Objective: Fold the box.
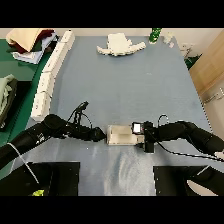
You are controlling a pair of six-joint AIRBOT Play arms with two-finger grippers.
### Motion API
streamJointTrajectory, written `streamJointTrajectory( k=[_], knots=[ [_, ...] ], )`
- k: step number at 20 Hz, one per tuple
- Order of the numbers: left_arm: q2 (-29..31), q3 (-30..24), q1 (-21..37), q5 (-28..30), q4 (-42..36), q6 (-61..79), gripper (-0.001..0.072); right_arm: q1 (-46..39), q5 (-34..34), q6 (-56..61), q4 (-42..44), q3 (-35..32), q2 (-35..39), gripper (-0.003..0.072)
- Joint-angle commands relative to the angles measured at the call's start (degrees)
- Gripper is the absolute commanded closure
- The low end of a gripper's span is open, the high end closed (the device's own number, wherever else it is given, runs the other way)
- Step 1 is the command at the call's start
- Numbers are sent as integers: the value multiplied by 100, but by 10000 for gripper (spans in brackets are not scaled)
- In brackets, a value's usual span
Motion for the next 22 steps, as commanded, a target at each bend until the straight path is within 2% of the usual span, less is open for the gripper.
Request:
streamJointTrajectory(
  k=[1,4,5,6,15,17,20,22],
  knots=[
    [2,20,0,83,-17,9,473,-2,0,0,2,4,0,175],
    [2,170,0,-116,-15,28,452,-2,0,0,2,4,0,175],
    [2,221,-7,-210,-15,61,303,-2,0,0,2,4,0,175],
    [0,249,-11,-251,-15,68,217,-2,0,0,2,4,0,175],
    [-4,256,-20,-271,-146,13,217,-2,0,0,2,4,0,175],
    [-24,258,-170,-166,-155,46,217,-2,0,0,2,4,0,175],
    [-170,280,-619,282,-356,428,216,-2,0,0,2,4,0,175],
    [-271,431,-938,575,-225,358,217,-2,0,0,2,4,0,174]
  ],
)
